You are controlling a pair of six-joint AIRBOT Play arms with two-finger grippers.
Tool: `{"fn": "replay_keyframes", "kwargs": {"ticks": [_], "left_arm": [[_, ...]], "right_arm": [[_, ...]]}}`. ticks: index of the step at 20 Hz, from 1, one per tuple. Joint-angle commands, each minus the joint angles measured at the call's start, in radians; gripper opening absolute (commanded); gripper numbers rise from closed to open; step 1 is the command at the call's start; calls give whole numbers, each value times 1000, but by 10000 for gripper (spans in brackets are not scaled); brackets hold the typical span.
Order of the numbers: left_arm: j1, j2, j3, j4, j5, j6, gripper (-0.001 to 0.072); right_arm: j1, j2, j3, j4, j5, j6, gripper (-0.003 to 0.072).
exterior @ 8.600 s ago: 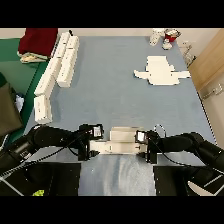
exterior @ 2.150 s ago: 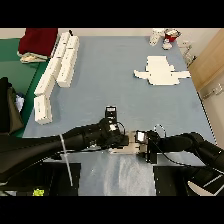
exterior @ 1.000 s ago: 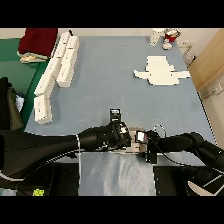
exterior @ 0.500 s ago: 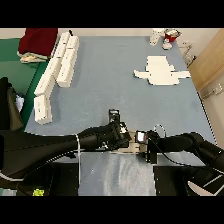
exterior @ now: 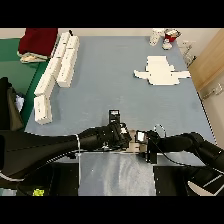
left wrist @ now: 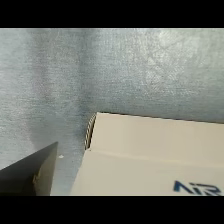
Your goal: Fold the box.
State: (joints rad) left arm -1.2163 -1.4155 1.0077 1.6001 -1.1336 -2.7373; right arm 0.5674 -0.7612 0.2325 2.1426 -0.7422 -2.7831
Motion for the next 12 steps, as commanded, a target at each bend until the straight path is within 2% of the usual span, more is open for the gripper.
{"fn": "replay_keyframes", "kwargs": {"ticks": [1, 4, 8, 9, 10, 11, 12], "left_arm": [[0, 9, 3, -14, 0, 25, 688], [-6, 66, 16, -53, -11, 98, 688], [-51, 211, 26, -42, -102, 158, 681], [-55, 246, 26, -41, -134, 166, 512], [-56, 273, 26, -40, -170, 183, 172], [-56, 295, 26, -39, -200, 235, 12], [-55, 307, 26, -32, -225, 260, 14]], "right_arm": [[0, 1, 1, 0, 0, 0, 528], [0, 1, 1, 0, 0, 0, 528], [0, 1, 1, 0, 0, 0, 528], [0, 1, 1, 0, 0, 0, 529], [0, 1, 1, 0, 0, 0, 528], [0, 1, 1, 0, 0, 0, 528], [0, 1, 1, 0, 0, 0, 528]]}}
